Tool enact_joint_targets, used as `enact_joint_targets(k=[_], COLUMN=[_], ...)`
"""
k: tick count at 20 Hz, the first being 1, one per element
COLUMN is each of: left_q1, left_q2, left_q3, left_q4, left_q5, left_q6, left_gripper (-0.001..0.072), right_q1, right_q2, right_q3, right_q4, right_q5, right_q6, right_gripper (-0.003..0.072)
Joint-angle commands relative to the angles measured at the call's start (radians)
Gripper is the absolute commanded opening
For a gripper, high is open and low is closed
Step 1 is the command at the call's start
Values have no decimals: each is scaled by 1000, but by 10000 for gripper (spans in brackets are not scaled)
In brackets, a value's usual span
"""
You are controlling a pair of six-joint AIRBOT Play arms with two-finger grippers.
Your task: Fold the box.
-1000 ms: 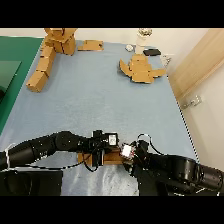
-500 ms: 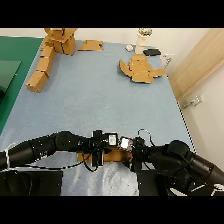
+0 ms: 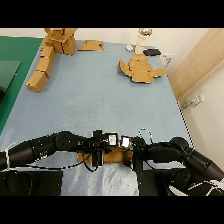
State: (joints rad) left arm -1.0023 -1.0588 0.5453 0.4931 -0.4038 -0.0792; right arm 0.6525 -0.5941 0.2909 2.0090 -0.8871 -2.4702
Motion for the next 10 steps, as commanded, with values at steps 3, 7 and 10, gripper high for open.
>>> enact_joint_targets(k=[3, 7, 10], left_q1=[0, 0, 0], left_q2=[0, 0, 0], left_q3=[1, 1, 1], left_q4=[0, 0, 0], left_q5=[1, 1, 1], left_q6=[0, 0, 0], left_gripper=[14, 14, 13], right_q1=[-5, -5, -5], right_q2=[1, -41, -94], right_q3=[0, -1, -2], right_q4=[-21, 35, 66], right_q5=[-44, 10, 42], right_q6=[-16, -221, -256], right_gripper=[710, 710, 710])
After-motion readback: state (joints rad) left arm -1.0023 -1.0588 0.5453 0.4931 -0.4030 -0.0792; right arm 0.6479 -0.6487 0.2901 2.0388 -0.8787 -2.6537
